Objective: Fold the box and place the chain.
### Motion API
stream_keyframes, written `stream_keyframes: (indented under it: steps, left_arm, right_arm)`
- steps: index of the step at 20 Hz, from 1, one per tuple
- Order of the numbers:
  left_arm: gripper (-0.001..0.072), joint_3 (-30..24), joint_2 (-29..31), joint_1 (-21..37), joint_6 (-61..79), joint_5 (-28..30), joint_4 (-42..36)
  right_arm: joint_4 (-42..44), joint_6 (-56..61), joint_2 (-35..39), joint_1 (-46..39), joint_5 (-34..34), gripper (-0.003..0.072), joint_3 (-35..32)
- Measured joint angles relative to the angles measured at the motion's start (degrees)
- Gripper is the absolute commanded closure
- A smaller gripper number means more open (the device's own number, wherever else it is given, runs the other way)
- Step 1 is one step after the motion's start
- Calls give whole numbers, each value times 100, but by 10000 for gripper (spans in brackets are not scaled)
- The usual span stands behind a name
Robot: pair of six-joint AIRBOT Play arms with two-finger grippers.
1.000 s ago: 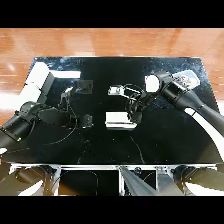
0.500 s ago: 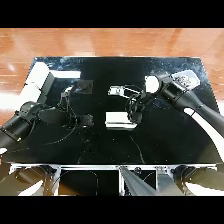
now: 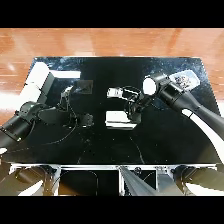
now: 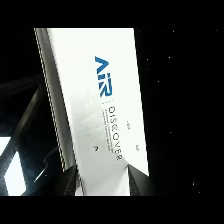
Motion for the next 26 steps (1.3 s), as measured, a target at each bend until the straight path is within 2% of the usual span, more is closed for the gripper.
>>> stream_keyframes:
  steps: [26]
  left_arm:
    - [266, 0, 0, -2, 0, -101, 0]
  right_arm:
    - [-107, 225, 0, 238, 83, 301, 0]
